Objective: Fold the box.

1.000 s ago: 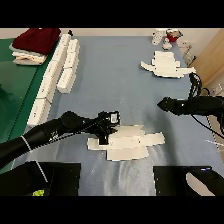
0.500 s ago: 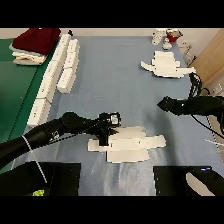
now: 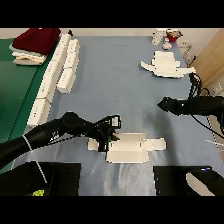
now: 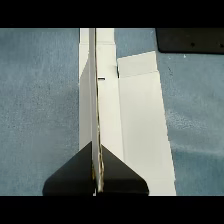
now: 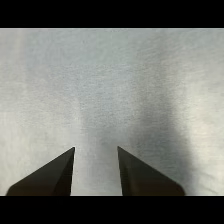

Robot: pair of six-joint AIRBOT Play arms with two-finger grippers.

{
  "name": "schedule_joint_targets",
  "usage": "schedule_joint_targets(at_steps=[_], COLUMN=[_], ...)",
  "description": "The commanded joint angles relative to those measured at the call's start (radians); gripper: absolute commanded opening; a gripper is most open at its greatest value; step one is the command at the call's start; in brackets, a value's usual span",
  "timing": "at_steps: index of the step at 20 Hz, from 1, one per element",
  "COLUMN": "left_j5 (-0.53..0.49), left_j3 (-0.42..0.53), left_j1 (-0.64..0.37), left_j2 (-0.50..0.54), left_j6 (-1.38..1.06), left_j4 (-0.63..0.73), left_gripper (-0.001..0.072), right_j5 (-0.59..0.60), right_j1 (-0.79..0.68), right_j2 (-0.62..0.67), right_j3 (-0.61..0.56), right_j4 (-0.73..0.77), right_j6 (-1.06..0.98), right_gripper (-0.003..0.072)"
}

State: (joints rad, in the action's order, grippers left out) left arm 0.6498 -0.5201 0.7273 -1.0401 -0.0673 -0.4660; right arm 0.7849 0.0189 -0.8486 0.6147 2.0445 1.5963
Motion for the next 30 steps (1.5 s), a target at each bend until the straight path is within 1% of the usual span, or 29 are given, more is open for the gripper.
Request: schedule_joint_targets(at_steps=[1,2,5,7,11,13,15,17,19,20,21,23,24,25,27,28,29,30], left_j5=[-0.003,-0.003,-0.004,-0.003,-0.003,-0.003,-0.003,-0.003,-0.003,-0.003,-0.003,-0.003,-0.003,-0.003,-0.003,-0.003,-0.003,-0.003], left_j3=[-0.001,-0.001,-0.002,-0.002,-0.001,-0.001,-0.001,-0.001,-0.001,-0.001,-0.001,-0.001,-0.002,-0.001,-0.002,-0.001,-0.002,-0.002], left_j1=[0.001,0.000,0.001,0.001,0.001,0.001,0.001,0.001,0.001,0.001,0.001,0.001,0.001,0.001,0.001,0.001,0.001,0.001], left_j2=[-0.008,-0.008,-0.008,-0.008,-0.008,-0.008,-0.008,-0.008,-0.008,-0.008,-0.008,-0.008,-0.008,-0.008,-0.008,-0.008,-0.008,-0.008], left_j6=[0.010,0.010,0.009,0.008,0.008,0.008,0.008,0.008,0.009,0.008,0.008,0.008,0.008,0.008,0.008,0.008,0.008,0.008], left_j4=[-0.006,-0.006,-0.006,-0.005,-0.005,-0.005,-0.005,-0.005,-0.005,-0.005,-0.005,-0.005,-0.005,-0.005,-0.005,-0.005,-0.005,-0.005], left_gripper=[0.0013,0.0013,0.0013,0.0013,0.0013,0.0013,0.0013,0.0013,0.0013,0.0013,0.0013,0.0013,0.0013,0.0013,0.0013,0.0013,0.0013,0.0013], right_j5=[0.038,0.060,0.146,0.229,0.494,0.590,0.640,0.635,0.590,0.547,0.477,0.317,0.261,0.217,0.139,0.109,0.088,0.085], right_j1=[0.000,0.000,0.000,0.000,0.005,0.048,0.139,0.275,0.449,0.542,0.646,0.826,0.895,0.956,1.031,1.043,1.043,1.043], right_j2=[0.000,0.000,0.000,0.002,0.034,0.085,0.158,0.255,0.363,0.415,0.474,0.556,0.568,0.564,0.520,0.488,0.454,0.425], right_j3=[0.001,0.001,0.001,0.001,0.001,-0.003,-0.032,-0.094,-0.175,-0.216,-0.259,-0.325,-0.345,-0.356,-0.360,-0.360,-0.358,-0.355], right_j4=[0.002,0.002,0.003,0.020,0.024,0.023,0.024,0.032,0.057,0.071,0.076,0.009,-0.046,-0.123,-0.247,-0.282,-0.274,-0.253], right_j6=[0.000,0.000,0.000,0.000,0.000,-0.033,-0.084,-0.129,-0.141,-0.120,-0.061,-0.043,-0.042,-0.042,-0.047,-0.047,-0.055,-0.056], right_gripper=[0.0396,0.0344,0.0008,0.0007,0.0006,0.0006,0.0006,0.0006,0.0006,0.0006,0.0006,0.0007,0.0045,0.0272,0.0560,0.0649,0.0695,0.0695])
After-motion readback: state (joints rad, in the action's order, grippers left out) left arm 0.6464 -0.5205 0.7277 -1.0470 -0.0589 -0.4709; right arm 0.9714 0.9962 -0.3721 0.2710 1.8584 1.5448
